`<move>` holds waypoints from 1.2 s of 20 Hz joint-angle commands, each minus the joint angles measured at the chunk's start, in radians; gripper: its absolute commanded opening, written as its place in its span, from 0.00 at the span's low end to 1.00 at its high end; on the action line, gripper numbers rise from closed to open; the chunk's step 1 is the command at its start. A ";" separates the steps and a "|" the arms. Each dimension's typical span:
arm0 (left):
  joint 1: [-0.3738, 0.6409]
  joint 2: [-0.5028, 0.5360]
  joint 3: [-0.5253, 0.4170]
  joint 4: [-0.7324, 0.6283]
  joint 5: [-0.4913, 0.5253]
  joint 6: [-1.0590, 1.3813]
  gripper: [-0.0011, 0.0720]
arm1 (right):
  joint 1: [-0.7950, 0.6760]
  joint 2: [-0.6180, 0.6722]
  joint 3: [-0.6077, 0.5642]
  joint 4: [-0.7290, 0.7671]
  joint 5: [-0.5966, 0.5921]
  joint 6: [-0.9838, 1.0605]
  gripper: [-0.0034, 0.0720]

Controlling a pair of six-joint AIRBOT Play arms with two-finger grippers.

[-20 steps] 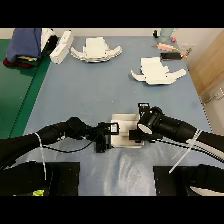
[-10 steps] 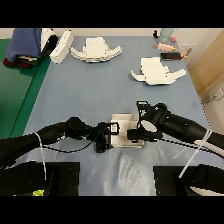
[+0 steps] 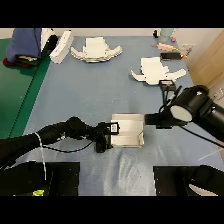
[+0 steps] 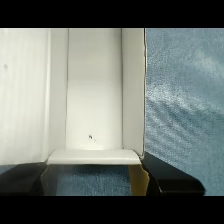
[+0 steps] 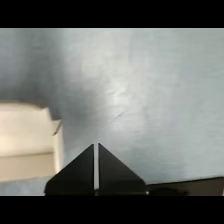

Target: Fold the box.

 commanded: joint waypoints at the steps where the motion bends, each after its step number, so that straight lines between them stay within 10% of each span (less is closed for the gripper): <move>1: 0.000 0.000 0.001 0.000 0.000 0.000 0.76 | -0.182 0.010 -0.011 0.012 0.003 -0.159 0.04; 12: 0.000 0.000 0.001 0.000 0.000 0.000 0.76 | -0.710 -0.470 -0.014 1.139 -0.188 -0.948 0.05; 24: 0.000 0.000 0.001 0.000 0.000 0.000 0.76 | -0.502 -0.437 -0.014 1.160 -0.001 -1.198 0.05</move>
